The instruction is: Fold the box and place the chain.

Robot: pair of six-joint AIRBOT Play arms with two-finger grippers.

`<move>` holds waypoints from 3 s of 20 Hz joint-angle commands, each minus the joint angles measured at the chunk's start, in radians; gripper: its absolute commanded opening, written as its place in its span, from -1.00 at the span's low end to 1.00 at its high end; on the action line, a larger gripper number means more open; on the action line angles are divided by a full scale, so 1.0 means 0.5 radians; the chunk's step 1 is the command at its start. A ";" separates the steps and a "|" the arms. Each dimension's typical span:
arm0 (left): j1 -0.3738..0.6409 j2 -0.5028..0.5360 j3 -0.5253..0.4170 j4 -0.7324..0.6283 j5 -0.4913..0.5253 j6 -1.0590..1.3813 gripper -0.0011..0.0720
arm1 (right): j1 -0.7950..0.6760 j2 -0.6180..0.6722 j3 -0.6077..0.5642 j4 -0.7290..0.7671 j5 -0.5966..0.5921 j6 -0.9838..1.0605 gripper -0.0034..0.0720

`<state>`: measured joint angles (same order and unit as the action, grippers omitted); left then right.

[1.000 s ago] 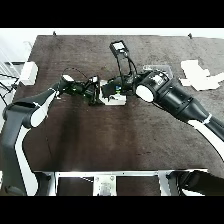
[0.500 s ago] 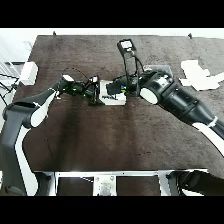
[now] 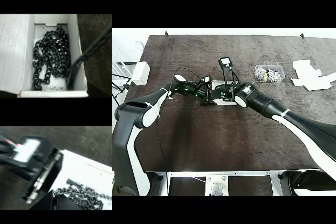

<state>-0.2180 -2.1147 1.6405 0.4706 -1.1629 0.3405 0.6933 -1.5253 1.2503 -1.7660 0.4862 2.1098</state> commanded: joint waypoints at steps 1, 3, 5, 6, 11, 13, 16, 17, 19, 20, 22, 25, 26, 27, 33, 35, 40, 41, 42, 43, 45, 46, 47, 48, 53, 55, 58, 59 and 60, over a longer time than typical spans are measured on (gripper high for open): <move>-0.001 -0.001 0.000 0.000 0.000 0.000 0.33 | -0.094 -0.186 -0.002 0.002 -0.066 0.023 -0.88; -0.001 -0.001 0.000 0.000 0.000 0.000 0.33 | -0.172 -0.188 -0.001 0.003 -0.065 0.022 -0.87; -0.001 -0.001 0.000 0.001 0.000 0.000 0.33 | -0.222 -0.098 -0.002 0.002 0.014 0.006 0.13; -0.001 -0.001 0.000 0.000 0.000 0.000 0.33 | -0.235 -0.031 -0.002 -0.004 0.100 -0.023 0.52; -0.001 -0.001 0.000 0.000 0.001 0.000 0.33 | -0.400 0.293 -0.102 -0.278 0.480 -0.082 0.52; -0.001 -0.001 0.000 0.000 0.001 0.001 0.33 | -0.618 0.282 -0.205 -0.275 0.423 0.014 0.52; -0.001 -0.001 0.000 0.000 0.002 0.001 0.33 | -0.978 0.133 -0.336 -0.124 -0.072 0.178 0.52; -0.001 -0.001 0.000 0.001 0.002 0.001 0.33 | -1.062 0.057 -0.333 -0.024 -0.202 0.175 0.52; -0.001 -0.001 0.000 0.000 0.003 0.001 0.33 | -1.151 -0.095 -0.292 0.085 -0.399 0.156 0.51; -0.001 -0.001 0.000 0.000 0.004 0.001 0.33 | -1.155 -0.169 -0.243 0.099 -0.447 0.155 0.51; -0.001 -0.001 0.000 0.000 0.005 0.001 0.33 | -1.143 -0.296 -0.127 0.103 -0.478 0.155 0.51; -0.001 -0.001 0.000 0.000 0.005 0.001 0.33 | -1.120 -0.469 0.056 0.220 -0.478 0.100 0.51; -0.001 -0.001 -0.001 0.000 0.005 0.001 0.33 | -1.118 -0.513 0.101 0.305 -0.477 0.030 0.50; -0.001 -0.001 0.000 0.001 0.005 0.001 0.33 | -1.116 -0.558 0.146 0.401 -0.478 -0.053 0.49; -0.001 -0.001 0.000 0.000 0.006 0.001 0.33 | -1.115 -0.752 0.327 0.579 -0.468 -0.317 -0.84; -0.001 -0.001 0.000 0.000 0.005 0.001 0.33 | -1.119 -0.723 0.327 0.578 -0.423 -0.349 -0.88; -0.001 -0.001 0.000 0.000 0.005 0.001 0.33 | -1.041 -0.213 0.327 0.561 0.026 -0.651 -0.88; -0.001 -0.001 0.000 0.000 0.005 0.001 0.33 | -1.009 -0.058 0.327 0.549 0.117 -0.704 -0.88; -0.001 -0.001 0.000 0.000 0.005 0.001 0.33 | -0.969 0.085 0.327 0.511 0.185 -0.721 -0.88; -0.001 -0.001 0.000 0.000 0.005 0.001 0.33 | -0.915 0.229 0.327 0.453 0.247 -0.722 -0.88; -0.001 -0.001 0.000 0.000 0.005 0.001 0.33 | -0.793 0.452 0.327 0.323 0.340 -0.719 -0.88; -0.001 -0.001 0.000 0.000 0.005 0.001 0.33 | -0.728 0.536 0.327 0.273 0.394 -0.712 -0.88; -0.001 -0.001 0.000 0.000 0.004 0.001 0.33 | -0.658 0.607 0.327 0.227 0.455 -0.680 -0.88; -0.001 -0.001 0.000 0.000 0.004 0.001 0.33 | -0.588 0.658 0.327 0.157 0.517 -0.636 -0.88; -0.001 -0.001 0.000 0.000 0.002 0.001 0.33 | -0.231 0.743 0.319 -0.071 0.723 -0.361 -0.88; -0.001 -0.001 0.000 0.000 0.002 0.000 0.33 | -0.128 0.727 0.281 -0.107 0.687 -0.200 -0.88; -0.001 -0.001 0.000 0.000 0.000 0.000 0.33 | -0.040 0.669 0.135 -0.153 0.475 0.092 -0.89; -0.001 -0.001 0.000 0.000 0.001 0.000 0.33 | -0.029 0.639 0.098 -0.159 0.449 0.149 -0.88; -0.001 -0.001 0.000 0.000 0.000 0.000 0.33 | -0.029 0.610 0.068 -0.159 0.431 0.189 -0.88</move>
<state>-0.2180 -2.1147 1.6405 0.4702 -1.1622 0.3405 0.6476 -1.1954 1.3296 -1.8198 0.7521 2.0907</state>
